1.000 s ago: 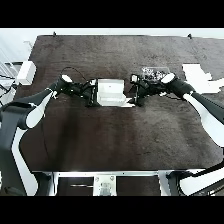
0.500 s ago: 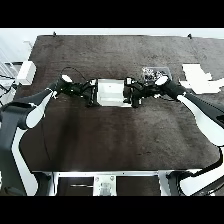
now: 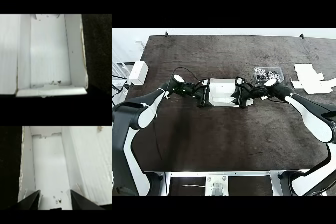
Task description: Fold the box and place the chain.
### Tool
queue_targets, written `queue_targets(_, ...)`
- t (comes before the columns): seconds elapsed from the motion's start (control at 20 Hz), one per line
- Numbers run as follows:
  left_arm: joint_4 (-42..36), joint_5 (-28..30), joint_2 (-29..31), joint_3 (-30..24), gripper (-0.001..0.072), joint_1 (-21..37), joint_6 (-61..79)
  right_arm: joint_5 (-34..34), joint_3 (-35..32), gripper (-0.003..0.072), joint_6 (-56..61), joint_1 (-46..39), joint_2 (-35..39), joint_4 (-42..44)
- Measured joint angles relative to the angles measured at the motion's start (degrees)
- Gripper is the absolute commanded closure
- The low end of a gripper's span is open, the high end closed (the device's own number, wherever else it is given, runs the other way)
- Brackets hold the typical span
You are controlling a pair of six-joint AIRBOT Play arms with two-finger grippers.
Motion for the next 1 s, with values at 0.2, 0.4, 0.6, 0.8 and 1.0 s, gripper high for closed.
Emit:
queue_targets(0.2, 0.0, 0.0, 0.0, 0.0, 0.0240, 0.0, 0.0, -0.5, 0.0, 0.0161, -0.8, -0.2, -0.2, 0.8)
queue_targets(0.4, 0.0, 0.0, 0.0, 0.0, 0.0240, 0.0, 0.0, -0.9, 0.0, 0.0557, 0.4, -1.5, 0.1, 0.2)
queue_targets(0.6, 0.0, 0.0, 0.0, 0.0, 0.0240, 0.0, 0.0, 0.0, 0.0, 0.0682, 5.9, -3.2, 2.7, -4.9)
queue_targets(0.8, 0.0, 0.0, 0.0, 0.0, 0.0240, 0.0, 0.0, 2.2, 0.0, 0.0684, 14.8, -5.2, 7.2, -7.8)
queue_targets(1.0, 0.0, 0.0, 0.0, 0.0, 0.0240, 0.0, 0.0, 4.0, 0.0, 0.0685, 29.2, -7.5, 11.7, -11.5)
